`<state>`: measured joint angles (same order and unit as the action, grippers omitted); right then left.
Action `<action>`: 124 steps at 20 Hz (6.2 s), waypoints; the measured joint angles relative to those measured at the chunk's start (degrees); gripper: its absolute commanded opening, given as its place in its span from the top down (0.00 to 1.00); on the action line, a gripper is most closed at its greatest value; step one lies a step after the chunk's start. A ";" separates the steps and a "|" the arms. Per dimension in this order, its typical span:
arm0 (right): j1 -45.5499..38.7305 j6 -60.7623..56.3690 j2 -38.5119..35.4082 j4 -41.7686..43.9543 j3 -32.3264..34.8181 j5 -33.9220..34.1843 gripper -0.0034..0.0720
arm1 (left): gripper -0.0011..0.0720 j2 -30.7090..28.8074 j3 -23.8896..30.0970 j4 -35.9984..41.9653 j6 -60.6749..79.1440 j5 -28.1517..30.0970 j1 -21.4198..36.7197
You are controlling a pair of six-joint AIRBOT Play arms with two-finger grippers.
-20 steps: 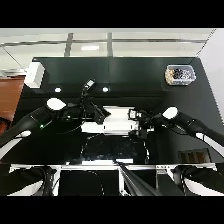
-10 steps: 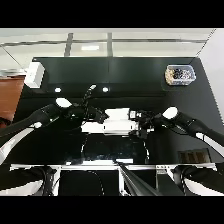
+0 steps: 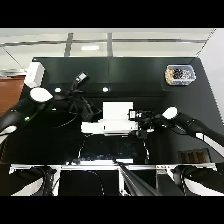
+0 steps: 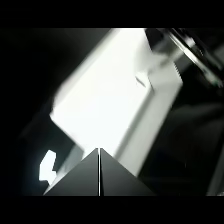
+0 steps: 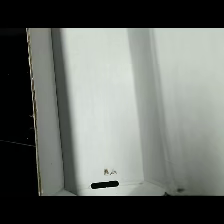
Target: Fold the box and place the chain.
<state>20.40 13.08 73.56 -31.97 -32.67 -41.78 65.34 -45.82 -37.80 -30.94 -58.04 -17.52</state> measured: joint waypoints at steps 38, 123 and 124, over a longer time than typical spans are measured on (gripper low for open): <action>-0.02 0.09 0.00 -0.04 0.00 0.02 0.81 | 0.95 10.73 7.19 7.37 30.56 13.20 -13.40; -0.07 -0.04 0.00 0.04 0.00 0.11 0.81 | 0.95 22.67 6.80 11.52 -16.04 -9.09 9.97; -0.07 -0.04 0.00 0.02 0.00 0.09 0.81 | 0.95 22.67 6.80 12.04 -15.21 -9.86 10.01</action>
<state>20.34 13.04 73.56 -31.94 -32.67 -41.69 88.01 -39.03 -25.76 -46.15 -67.90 -7.51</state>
